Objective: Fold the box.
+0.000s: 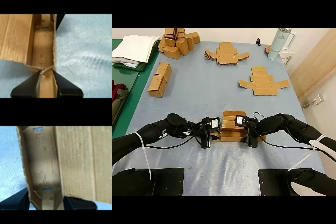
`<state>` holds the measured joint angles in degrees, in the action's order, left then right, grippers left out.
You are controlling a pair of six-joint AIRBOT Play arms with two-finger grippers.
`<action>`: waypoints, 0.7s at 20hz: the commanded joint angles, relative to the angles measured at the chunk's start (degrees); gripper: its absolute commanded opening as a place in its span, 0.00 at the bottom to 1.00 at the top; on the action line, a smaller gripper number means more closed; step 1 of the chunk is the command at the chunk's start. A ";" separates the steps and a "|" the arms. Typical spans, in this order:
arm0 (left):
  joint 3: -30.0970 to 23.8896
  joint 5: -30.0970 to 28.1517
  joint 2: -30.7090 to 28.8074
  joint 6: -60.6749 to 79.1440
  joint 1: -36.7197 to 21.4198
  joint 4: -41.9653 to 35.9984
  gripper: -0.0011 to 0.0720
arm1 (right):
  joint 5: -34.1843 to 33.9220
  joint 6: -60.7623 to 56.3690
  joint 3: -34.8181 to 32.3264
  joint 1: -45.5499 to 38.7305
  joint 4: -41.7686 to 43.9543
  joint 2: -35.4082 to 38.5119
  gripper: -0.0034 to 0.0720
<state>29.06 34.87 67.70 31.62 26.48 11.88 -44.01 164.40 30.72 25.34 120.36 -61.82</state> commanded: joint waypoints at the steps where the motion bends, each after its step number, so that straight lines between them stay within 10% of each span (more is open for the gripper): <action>1: 0.07 0.04 0.87 4.04 0.70 -2.69 0.32 | 0.02 0.00 0.02 0.00 0.04 0.00 0.73; 14: 0.04 -2.54 1.11 5.05 0.57 -0.63 0.32 | 0.02 0.00 0.02 0.00 0.04 0.00 0.73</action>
<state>29.10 31.79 68.99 36.45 27.14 11.68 -44.01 164.40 30.72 25.36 120.42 -61.82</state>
